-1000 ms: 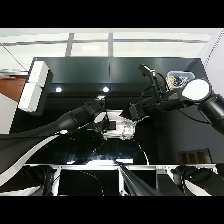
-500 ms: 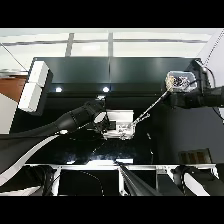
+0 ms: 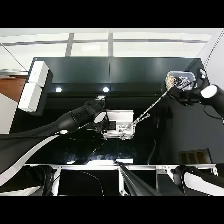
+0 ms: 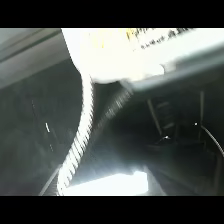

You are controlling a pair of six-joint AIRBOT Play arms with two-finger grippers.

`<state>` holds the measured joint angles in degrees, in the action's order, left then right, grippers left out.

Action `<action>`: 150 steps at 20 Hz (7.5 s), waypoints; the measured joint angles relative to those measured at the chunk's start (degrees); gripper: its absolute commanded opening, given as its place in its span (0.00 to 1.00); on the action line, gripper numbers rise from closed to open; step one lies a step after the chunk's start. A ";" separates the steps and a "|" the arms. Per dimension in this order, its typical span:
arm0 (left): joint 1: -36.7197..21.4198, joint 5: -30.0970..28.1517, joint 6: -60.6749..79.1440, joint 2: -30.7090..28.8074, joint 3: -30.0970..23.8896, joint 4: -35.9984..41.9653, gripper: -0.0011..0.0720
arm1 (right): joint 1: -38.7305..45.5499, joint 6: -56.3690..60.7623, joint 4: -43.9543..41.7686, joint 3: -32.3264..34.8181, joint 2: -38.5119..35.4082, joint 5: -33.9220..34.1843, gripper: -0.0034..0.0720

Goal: Fold the box and place the chain.

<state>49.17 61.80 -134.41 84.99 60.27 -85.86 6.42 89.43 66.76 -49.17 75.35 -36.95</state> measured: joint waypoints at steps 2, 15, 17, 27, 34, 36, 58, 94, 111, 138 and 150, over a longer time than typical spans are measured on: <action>0.00 0.02 0.00 0.00 0.00 0.20 0.06 | -2.10 1.86 -0.02 -3.34 4.44 1.49 0.75; 0.00 -0.02 -0.02 0.00 0.00 0.94 0.06 | -5.25 3.89 0.96 -10.82 9.29 -2.43 0.10; 0.00 -0.02 -0.02 0.00 0.00 0.92 0.06 | -4.79 -0.20 0.90 -12.44 4.94 -6.99 0.10; 0.00 0.13 -0.02 0.00 0.00 0.66 0.06 | -3.98 -14.32 -14.69 -31.01 -20.06 -40.98 0.10; 0.00 0.22 -0.22 0.00 0.00 -0.04 0.06 | -10.51 -15.56 -23.50 -29.86 -23.65 -51.71 0.10; 0.00 0.24 -0.55 0.00 0.00 -0.28 0.06 | -12.96 -15.58 -24.74 -27.87 -23.87 -52.04 0.10; 0.00 0.26 -0.90 0.00 0.00 -0.72 0.06 | -19.19 -16.83 -21.44 -10.47 -24.24 -42.23 0.71; 0.00 -0.13 -1.14 0.00 0.00 -0.66 0.06 | -27.19 -96.02 -23.61 19.30 -9.05 -3.41 0.96; 0.00 -0.26 -1.03 0.00 0.00 -0.68 0.06 | -30.01 -93.98 -21.55 19.28 -7.72 -2.71 0.10; 0.00 0.02 -1.07 0.00 0.00 -0.61 0.06 | -21.75 -55.10 -32.81 -12.41 -32.30 -25.92 0.10; 0.00 -0.11 -1.07 0.00 0.00 -0.66 0.06 | -22.16 -50.38 -30.08 1.46 -26.73 -31.06 0.78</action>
<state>49.17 61.69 -135.48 84.99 60.27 -86.52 -15.75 39.05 36.69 -47.70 48.62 -68.01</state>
